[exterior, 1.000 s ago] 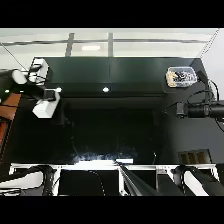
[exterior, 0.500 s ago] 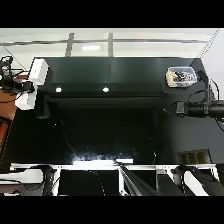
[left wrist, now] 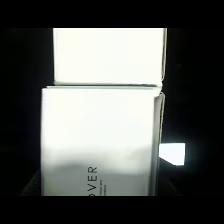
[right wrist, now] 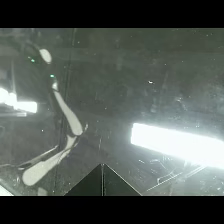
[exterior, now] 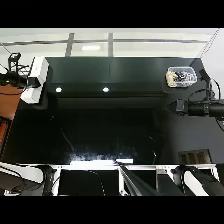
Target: Fold the box and place the chain.
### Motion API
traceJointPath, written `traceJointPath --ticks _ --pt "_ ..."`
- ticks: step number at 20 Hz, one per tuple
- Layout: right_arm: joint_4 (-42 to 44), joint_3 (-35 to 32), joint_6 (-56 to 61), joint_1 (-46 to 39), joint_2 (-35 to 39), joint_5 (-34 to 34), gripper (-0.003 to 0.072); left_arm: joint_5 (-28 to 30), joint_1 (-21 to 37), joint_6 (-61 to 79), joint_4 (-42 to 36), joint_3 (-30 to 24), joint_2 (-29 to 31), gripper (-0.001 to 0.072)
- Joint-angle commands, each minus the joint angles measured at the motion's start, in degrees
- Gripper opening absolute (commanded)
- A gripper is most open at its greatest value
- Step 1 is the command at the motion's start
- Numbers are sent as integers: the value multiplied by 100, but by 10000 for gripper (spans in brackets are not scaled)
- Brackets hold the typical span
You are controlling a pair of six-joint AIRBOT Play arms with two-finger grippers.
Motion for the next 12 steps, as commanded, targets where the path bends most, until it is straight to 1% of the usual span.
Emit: traceJointPath --ticks 1,2,4,6,7,8,9,10,11,12 --pt "-22 4 81 -2 7 -39 9 -269 0 24 -50 262 -107 705" --pt "-20 4 81 4 7 -33 9 -439 0 11 -37 428 -66 705" --pt "59 164 146 11 9 70 9 -1021 0 -122 -37 944 31 705" --pt "59 581 146 57 17 140 9 -1788 -2 -702 -39 1639 61 702" --pt "24 852 146 70 17 269 9 -2247 -11 -1154 -35 2015 61 675" --pt "-68 1115 149 68 24 498 9 -2715 -15 -1604 31 2347 61 499" --pt "-278 1379 184 70 59 800 8 -3241 -31 -1897 46 2645 68 151" --pt "-599 1563 254 90 149 1005 8 -3626 -68 -1928 7 2798 122 24" --pt "-1108 1637 422 153 354 1001 8 -3801 -162 -1923 -20 2798 264 24" --pt "-1716 1620 605 249 625 813 7 -3766 -341 -1919 -15 2671 522 24"
